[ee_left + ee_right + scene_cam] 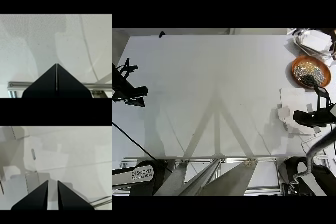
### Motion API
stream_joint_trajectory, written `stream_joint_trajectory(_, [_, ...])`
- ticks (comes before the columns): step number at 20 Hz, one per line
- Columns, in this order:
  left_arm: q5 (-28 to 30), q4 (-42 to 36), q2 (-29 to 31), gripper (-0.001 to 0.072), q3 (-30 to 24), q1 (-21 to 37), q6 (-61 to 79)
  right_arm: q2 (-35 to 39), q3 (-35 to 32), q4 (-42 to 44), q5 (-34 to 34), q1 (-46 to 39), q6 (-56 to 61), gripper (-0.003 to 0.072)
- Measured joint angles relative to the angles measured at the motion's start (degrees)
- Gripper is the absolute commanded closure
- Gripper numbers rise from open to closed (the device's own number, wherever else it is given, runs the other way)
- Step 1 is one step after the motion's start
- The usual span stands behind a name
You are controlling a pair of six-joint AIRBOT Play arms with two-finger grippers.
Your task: Fold the box and place the chain.
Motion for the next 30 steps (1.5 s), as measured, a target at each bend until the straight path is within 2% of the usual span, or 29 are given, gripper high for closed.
stream_joint_trajectory(3, [0.0, 0.0, 0.0, 0.0698, 0.0, 0.0, 0.0, 0.0, 1.5, -0.2, -0.2, 0.0, 0.0, 0.0585])
stream_joint_trajectory(6, [0.0, 0.0, 0.0, 0.0698, 0.0, 0.0, 0.0, 0.0, 6.2, -1.5, -0.3, 0.0, 0.0, 0.0577])
stream_joint_trajectory(7, [0.0, 0.0, 0.0, 0.0698, 0.0, 0.0, 0.0, 0.0, 8.4, -2.9, -0.3, 0.0, -0.3, 0.0423])
stream_joint_trajectory(8, [0.0, 0.0, 0.0, 0.0698, 0.0, 0.0, 0.0, -0.2, 10.8, -5.1, 0.0, 0.0, -0.7, 0.0208])
stream_joint_trajectory(13, [0.0, 0.0, 0.0, 0.0698, 0.0, 0.0, 0.0, -3.6, 20.8, -19.0, 3.6, -0.1, -3.8, 0.0201])
stream_joint_trajectory(15, [0.0, 0.0, 0.0, 0.0698, 0.0, 0.0, 0.0, -6.8, 22.5, -24.3, 4.9, -0.1, -5.0, 0.0131])
stream_joint_trajectory(22, [0.0, 0.0, 0.0, 0.0698, 0.0, 0.0, 0.0, -21.9, 24.2, -32.2, 10.4, -0.1, -9.6, 0.0134])
stream_joint_trajectory(24, [0.0, 0.0, 0.0, 0.0698, 0.0, 0.0, 0.0, -24.9, 24.3, -32.6, 10.6, -0.1, -10.1, 0.0168])
stream_joint_trajectory(28, [0.0, 0.0, 0.0, 0.0698, 0.0, 0.0, 0.0, -30.1, 24.4, -33.4, 11.8, -0.7, -10.5, 0.0311])
stream_joint_trajectory(30, [0.0, 0.0, 0.0, 0.0698, 0.0, 0.0, 0.0, -31.9, 24.4, -34.1, 12.4, -1.7, -9.6, 0.0419])
